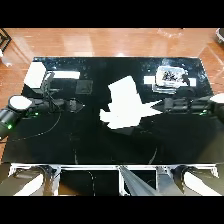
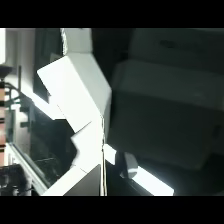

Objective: Fold the box and place the chain.

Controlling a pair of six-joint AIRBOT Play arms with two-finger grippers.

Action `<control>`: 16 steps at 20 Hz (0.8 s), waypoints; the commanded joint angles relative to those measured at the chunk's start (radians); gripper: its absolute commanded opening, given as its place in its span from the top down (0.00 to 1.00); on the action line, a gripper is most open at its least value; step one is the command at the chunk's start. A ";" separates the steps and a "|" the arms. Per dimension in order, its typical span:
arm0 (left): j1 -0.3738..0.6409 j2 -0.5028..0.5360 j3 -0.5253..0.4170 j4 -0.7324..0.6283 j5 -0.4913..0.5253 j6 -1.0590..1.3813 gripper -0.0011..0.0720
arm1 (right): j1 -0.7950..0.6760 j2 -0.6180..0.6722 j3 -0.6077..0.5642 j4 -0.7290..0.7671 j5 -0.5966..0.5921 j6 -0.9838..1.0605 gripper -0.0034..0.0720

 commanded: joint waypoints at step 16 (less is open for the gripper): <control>0.010 -0.230 0.001 -0.099 -0.375 0.382 0.12 | 0.522 0.076 -0.138 -0.077 -0.522 -0.091 0.93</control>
